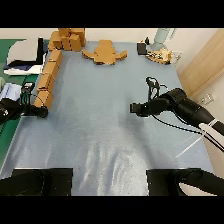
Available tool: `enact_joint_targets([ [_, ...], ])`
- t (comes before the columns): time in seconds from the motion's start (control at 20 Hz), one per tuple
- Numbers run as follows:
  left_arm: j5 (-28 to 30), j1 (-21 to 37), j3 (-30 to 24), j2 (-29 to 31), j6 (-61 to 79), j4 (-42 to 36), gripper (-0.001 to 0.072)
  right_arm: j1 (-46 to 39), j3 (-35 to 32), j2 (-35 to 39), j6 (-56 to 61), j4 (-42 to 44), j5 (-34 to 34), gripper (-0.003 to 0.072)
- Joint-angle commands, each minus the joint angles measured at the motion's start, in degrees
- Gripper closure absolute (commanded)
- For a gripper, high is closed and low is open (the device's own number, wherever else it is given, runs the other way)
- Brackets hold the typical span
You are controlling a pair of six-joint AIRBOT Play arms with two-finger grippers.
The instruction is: Fold the box.
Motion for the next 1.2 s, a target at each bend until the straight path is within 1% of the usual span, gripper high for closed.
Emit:
enact_joint_targets([
  [0.0,0.0,0.0,0.0,0.0,0.0,0.1,0.0191,0.0,0.0,0.0,0.0,0.0,0.0,0.0681],
  [0.15,0.3,0.0,0.0,0.0,0.0,0.1,0.0191,0.0,0.0,0.0,0.0,0.0,0.0,0.0681],
  [0.35,3.8,0.0,0.0,0.0,-0.7,0.1,0.0191,0.0,0.0,0.0,0.0,0.0,0.0,0.0681],
  [0.55,2.2,0.0,0.0,0.0,-0.7,0.0,0.0190,0.0,0.0,0.0,0.0,0.0,0.0,0.0681],
  [0.75,1.9,0.0,0.0,0.0,-0.7,0.0,0.0190,0.0,0.0,0.0,0.0,0.0,0.0,0.0681],
  [1.15,2.5,0.1,0.0,0.0,-0.7,0.1,0.0190,0.0,0.0,0.0,0.0,0.0,0.0,0.0681],
])
